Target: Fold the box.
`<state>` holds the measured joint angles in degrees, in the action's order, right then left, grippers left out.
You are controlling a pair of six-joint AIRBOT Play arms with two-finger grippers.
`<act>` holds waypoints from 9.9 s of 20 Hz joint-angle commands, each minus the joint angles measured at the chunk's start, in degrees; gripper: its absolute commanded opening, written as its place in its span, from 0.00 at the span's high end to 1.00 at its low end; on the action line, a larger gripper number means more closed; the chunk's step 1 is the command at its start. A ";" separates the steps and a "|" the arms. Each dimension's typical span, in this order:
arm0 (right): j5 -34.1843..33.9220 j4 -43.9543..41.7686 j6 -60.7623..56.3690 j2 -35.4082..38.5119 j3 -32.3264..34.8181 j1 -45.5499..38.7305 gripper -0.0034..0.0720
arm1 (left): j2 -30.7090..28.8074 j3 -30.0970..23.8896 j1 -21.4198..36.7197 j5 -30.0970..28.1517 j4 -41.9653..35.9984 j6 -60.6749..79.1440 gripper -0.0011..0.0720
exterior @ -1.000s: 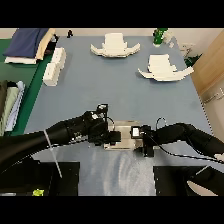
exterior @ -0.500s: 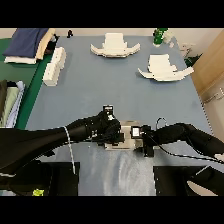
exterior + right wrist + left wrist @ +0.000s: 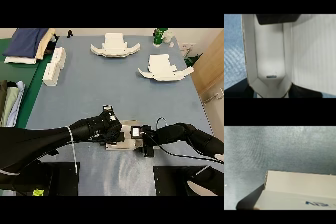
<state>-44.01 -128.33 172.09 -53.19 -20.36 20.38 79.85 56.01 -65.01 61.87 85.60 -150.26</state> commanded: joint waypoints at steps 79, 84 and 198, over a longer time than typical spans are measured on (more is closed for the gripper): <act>0.02 -0.02 0.02 0.04 0.00 0.04 0.30 | -19.50 5.05 -0.57 18.49 12.39 15.69 0.96; 0.02 -0.02 0.02 0.04 0.00 0.04 0.30 | -21.20 3.56 9.11 16.92 9.42 49.09 0.96; -9.99 17.81 -24.52 6.95 -6.12 0.02 0.00 | -17.35 -33.68 25.35 -28.44 -62.05 167.10 0.37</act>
<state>-47.66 -116.73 156.40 -48.99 -24.29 20.43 62.48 22.33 -39.70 33.54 23.57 16.91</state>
